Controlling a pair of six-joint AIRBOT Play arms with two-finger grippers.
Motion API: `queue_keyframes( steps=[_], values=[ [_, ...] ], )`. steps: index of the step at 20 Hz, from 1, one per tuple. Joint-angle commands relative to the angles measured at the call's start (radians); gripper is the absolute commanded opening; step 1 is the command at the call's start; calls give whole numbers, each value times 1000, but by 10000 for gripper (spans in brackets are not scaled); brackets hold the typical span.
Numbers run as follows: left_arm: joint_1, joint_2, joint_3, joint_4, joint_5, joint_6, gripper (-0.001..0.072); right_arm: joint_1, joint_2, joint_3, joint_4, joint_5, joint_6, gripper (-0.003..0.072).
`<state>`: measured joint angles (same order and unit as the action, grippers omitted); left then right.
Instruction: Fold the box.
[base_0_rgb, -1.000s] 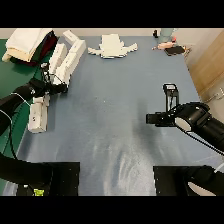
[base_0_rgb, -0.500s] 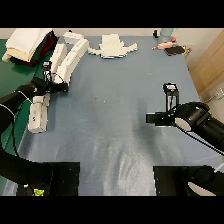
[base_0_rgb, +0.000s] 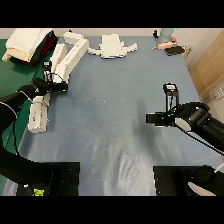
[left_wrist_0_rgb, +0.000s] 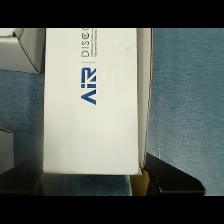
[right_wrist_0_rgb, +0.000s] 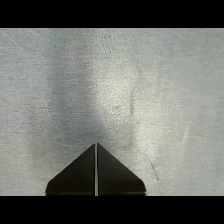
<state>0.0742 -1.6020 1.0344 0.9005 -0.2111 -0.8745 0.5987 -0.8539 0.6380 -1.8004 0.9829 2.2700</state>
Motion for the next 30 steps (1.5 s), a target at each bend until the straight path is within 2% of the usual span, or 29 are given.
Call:
queue_keyframes(
  steps=[1, 5, 9, 10, 11, 16, 21, 27, 29, 30],
  values=[
    [1, -6, -1, -2, -9, 2, 522, 0, -1, 1, 2, 0, 0, 17],
    [1, -6, -1, -2, -17, 2, 522, 0, -1, 0, 1, 0, 0, 17],
    [2, -6, -1, -2, -69, 2, 525, 0, -1, 0, 1, 0, 0, 17],
    [2, -6, -1, -2, -75, 3, 576, 0, -1, 0, 1, 0, 0, 17],
    [3, -6, -1, -2, -83, 2, 691, 0, -1, 1, 1, 0, 0, 17],
    [3, -4, -1, -1, -111, 2, 688, 0, 0, 0, 2, 1, 0, 17],
    [14, 56, 0, 38, -143, 3, 690, 0, -1, 0, 2, 3, 0, 17],
    [30, 196, 0, 71, -279, 2, 688, 0, -1, 1, 8, 3, 0, 18],
    [34, 265, 0, 111, -357, -5, 686, 0, -1, 1, 28, 3, -3, 18],
    [36, 299, 0, 122, -400, -6, 647, 0, -1, 1, 36, 3, -17, 18]
  ],
)
